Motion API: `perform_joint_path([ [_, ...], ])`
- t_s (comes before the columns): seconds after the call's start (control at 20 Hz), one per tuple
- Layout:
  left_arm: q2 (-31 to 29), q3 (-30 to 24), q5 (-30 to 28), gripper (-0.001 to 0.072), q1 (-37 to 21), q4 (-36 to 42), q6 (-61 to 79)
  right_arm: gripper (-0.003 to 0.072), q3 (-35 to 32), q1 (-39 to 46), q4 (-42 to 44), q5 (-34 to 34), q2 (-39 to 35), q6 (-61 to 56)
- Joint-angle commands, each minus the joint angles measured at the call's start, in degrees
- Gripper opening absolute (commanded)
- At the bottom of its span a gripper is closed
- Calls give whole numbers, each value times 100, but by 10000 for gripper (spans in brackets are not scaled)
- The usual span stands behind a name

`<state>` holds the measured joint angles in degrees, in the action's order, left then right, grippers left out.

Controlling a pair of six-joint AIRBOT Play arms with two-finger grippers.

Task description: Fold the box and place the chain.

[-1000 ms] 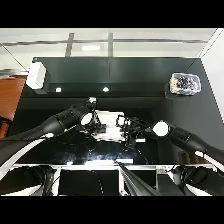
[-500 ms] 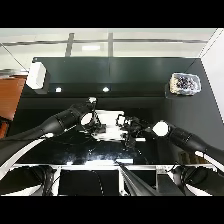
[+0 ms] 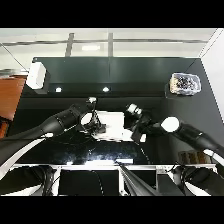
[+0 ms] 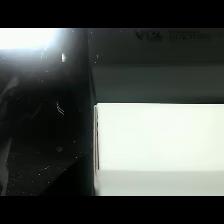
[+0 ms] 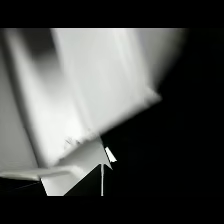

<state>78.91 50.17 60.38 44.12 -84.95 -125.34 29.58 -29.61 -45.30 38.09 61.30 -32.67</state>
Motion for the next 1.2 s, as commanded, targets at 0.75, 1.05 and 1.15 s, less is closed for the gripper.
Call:
perform_joint_path([
  [0.75,13,188,157,26,-201,-155,-262,17,-1340,3611,254,2236,-1093,-4295],
  [1.05,50,186,160,27,-201,-151,-260,17,-1217,2726,1344,1373,98,-3851],
  [1.15,74,186,157,27,-201,-146,-260,17,-1058,2476,1425,1320,389,-3801],
])
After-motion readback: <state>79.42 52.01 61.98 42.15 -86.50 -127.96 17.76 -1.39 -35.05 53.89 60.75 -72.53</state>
